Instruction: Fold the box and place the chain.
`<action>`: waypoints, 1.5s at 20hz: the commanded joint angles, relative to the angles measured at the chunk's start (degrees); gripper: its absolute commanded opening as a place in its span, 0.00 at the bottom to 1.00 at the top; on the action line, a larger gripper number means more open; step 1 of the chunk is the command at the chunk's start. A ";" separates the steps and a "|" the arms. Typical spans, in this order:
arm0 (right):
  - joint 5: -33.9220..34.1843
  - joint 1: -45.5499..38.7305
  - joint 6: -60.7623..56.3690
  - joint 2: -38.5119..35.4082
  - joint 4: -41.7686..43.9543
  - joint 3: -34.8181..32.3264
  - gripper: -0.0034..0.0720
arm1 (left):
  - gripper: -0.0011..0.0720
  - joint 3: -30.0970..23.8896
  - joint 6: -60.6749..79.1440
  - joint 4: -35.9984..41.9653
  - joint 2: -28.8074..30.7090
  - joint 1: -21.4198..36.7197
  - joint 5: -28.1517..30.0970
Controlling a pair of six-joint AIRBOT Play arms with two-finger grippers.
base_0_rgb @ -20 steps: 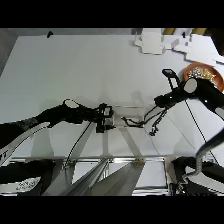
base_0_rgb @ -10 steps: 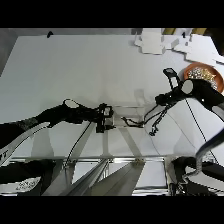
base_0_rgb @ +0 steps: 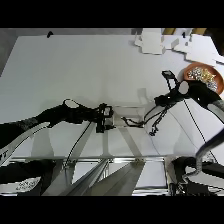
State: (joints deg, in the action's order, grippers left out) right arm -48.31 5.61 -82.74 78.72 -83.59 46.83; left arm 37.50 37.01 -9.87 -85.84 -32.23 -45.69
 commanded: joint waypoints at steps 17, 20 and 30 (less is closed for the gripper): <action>-21.73 0.11 5.25 -42.45 14.01 -0.07 0.07 | 0.20 -0.02 0.02 -0.02 0.02 0.00 0.02; -24.11 0.11 8.79 -47.23 24.65 -0.07 0.07 | 0.20 -0.02 0.02 -0.02 0.02 0.00 0.00; -17.79 4.24 20.85 -47.10 49.94 -0.07 0.07 | 0.20 -0.02 0.02 -0.02 0.02 0.00 0.00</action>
